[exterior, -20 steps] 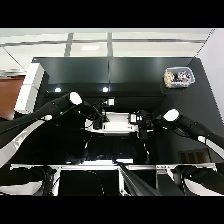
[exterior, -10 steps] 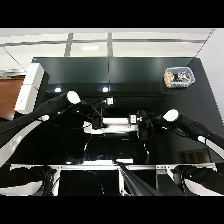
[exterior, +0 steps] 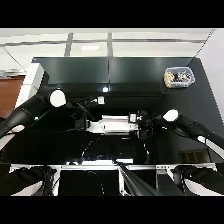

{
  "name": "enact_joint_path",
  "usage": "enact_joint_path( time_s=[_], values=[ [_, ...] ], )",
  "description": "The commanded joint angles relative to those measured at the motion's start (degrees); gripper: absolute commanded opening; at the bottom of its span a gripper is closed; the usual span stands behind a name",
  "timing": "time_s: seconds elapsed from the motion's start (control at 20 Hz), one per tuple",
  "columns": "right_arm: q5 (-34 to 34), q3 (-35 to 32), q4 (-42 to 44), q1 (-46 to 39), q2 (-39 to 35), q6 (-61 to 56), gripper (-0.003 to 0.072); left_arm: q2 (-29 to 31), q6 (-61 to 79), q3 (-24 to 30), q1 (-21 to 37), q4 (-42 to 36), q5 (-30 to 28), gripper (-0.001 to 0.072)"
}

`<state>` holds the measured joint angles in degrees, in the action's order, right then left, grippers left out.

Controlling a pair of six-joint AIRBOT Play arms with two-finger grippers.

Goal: Fold the box and place the chain.

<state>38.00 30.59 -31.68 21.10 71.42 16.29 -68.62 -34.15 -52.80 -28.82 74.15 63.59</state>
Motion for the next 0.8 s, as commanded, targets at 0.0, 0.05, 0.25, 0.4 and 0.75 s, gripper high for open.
enact_joint_path(
  time_s=[0.0, 0.05, 0.25, 0.4, 0.75],
  values=[
    [-0.26, -0.02, 0.11, -0.02, -0.02, -3.23, 0.0471, 2.62, -15.93, 0.02, -0.07, 5.03, 3.13, 0.0683],
    [-0.83, -0.02, 0.11, -0.02, -0.02, -3.21, 0.0471, 2.21, -18.86, 0.07, -0.04, 1.55, 3.17, 0.0667],
    [-0.74, -0.02, -0.07, -0.02, -0.02, -2.75, 0.0223, 1.53, -18.53, 0.09, -0.04, -15.96, 3.39, 0.0034],
    [-0.74, -0.02, -0.04, -0.02, -0.02, -2.78, 0.0223, 1.51, -12.39, 0.28, -0.04, -27.65, -0.92, 0.0033],
    [-0.76, -0.02, 0.11, -0.02, -0.02, -2.80, 0.0223, -3.39, -8.11, 2.71, -0.11, -33.73, -18.88, 0.0032]
  ],
)
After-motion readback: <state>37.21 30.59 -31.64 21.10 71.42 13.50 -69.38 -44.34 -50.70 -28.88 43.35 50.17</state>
